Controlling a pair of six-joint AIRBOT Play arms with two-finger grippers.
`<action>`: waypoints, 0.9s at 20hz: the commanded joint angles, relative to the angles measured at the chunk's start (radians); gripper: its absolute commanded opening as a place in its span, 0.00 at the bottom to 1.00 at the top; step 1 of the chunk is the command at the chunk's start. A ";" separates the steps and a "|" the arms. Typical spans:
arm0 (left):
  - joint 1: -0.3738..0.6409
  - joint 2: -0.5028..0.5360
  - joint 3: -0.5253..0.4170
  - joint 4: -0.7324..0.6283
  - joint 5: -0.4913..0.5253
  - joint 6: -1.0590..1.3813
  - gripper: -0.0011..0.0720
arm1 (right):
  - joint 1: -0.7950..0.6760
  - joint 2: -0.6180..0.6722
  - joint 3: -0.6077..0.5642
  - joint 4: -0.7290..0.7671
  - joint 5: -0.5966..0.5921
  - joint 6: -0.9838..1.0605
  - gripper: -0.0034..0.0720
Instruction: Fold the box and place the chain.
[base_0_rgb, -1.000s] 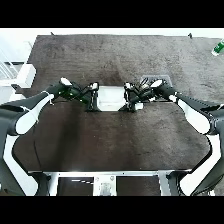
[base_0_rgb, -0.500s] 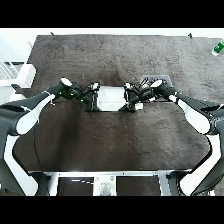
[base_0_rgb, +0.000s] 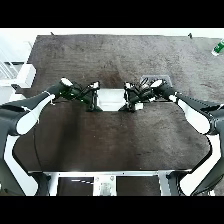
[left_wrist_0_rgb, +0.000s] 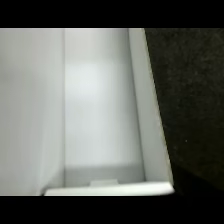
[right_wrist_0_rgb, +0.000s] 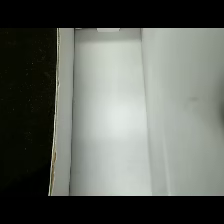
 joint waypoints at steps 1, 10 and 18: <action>-0.001 -0.001 0.001 0.003 -0.006 0.003 0.73 | 0.000 0.000 0.000 0.000 0.000 -0.001 0.70; -0.001 -0.001 0.000 0.003 -0.011 0.003 0.67 | 0.000 0.000 0.000 0.000 0.000 -0.001 0.70; -0.001 -0.001 0.000 0.000 -0.009 0.003 0.67 | 0.000 0.000 0.000 0.000 0.000 -0.001 0.70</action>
